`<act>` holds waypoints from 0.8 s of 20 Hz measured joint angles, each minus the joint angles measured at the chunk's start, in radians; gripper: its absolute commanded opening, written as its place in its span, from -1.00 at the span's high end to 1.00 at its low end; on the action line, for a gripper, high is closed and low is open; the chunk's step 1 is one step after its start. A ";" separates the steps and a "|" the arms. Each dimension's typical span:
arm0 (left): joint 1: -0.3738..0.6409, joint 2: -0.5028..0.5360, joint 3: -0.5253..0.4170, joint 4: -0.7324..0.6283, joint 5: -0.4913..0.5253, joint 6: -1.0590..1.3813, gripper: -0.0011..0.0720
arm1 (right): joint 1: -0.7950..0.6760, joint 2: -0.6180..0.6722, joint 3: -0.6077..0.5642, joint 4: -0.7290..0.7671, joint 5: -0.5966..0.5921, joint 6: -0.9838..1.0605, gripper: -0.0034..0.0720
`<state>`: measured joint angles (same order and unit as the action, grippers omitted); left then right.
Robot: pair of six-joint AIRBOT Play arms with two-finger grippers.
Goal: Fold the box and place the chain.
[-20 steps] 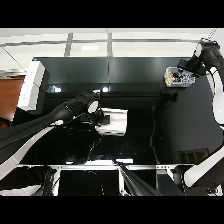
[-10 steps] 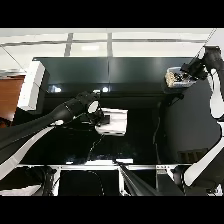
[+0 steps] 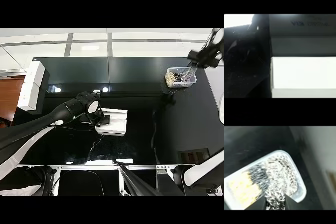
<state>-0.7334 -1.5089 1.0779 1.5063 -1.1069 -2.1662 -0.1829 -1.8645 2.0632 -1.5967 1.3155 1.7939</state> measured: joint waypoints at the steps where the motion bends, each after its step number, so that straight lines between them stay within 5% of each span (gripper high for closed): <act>1: 0.000 0.000 0.000 0.000 0.000 0.000 0.89 | 0.009 0.053 0.002 0.004 0.011 -0.024 0.89; 8: 0.000 0.000 0.000 0.000 -0.001 0.000 0.89 | 0.116 0.398 0.006 0.043 0.119 -0.138 0.89; 16: 0.000 0.000 0.000 0.000 -0.001 0.000 0.89 | 0.309 0.657 -0.078 0.181 0.391 -0.159 0.89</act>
